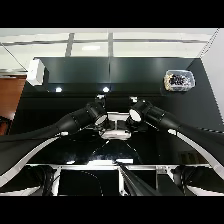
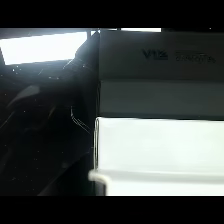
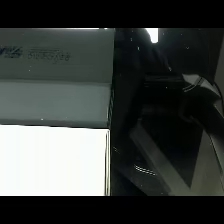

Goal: Fold the box and place the chain.

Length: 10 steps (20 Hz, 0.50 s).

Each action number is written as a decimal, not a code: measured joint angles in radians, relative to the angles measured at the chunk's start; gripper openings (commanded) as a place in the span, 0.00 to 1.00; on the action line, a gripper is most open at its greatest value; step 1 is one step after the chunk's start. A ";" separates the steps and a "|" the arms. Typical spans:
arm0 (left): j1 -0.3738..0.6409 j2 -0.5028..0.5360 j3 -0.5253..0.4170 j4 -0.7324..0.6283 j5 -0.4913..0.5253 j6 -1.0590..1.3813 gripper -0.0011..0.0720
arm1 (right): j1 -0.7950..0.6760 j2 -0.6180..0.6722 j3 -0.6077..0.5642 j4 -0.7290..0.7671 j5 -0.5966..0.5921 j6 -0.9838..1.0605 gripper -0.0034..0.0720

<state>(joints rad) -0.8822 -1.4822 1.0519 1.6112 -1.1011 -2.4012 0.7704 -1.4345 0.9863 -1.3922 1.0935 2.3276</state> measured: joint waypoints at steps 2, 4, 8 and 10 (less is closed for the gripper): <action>0.000 0.000 0.000 0.000 -0.002 0.000 0.05 | 0.000 0.000 0.000 0.000 0.000 0.000 0.27; 0.000 0.000 0.000 0.000 -0.003 -0.002 0.05 | 0.000 0.000 0.002 -0.003 0.001 0.000 0.27; 0.000 0.000 0.000 0.000 -0.004 0.000 0.05 | 0.000 0.000 0.003 -0.001 -0.002 -0.002 0.06; 0.000 0.000 0.000 0.000 -0.004 0.000 0.05 | 0.000 0.000 0.003 -0.001 -0.002 -0.002 0.35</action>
<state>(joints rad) -0.8822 -1.4822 1.0519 1.6115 -1.1049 -2.4008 0.7704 -1.4345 0.9894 -1.3930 1.0916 2.3260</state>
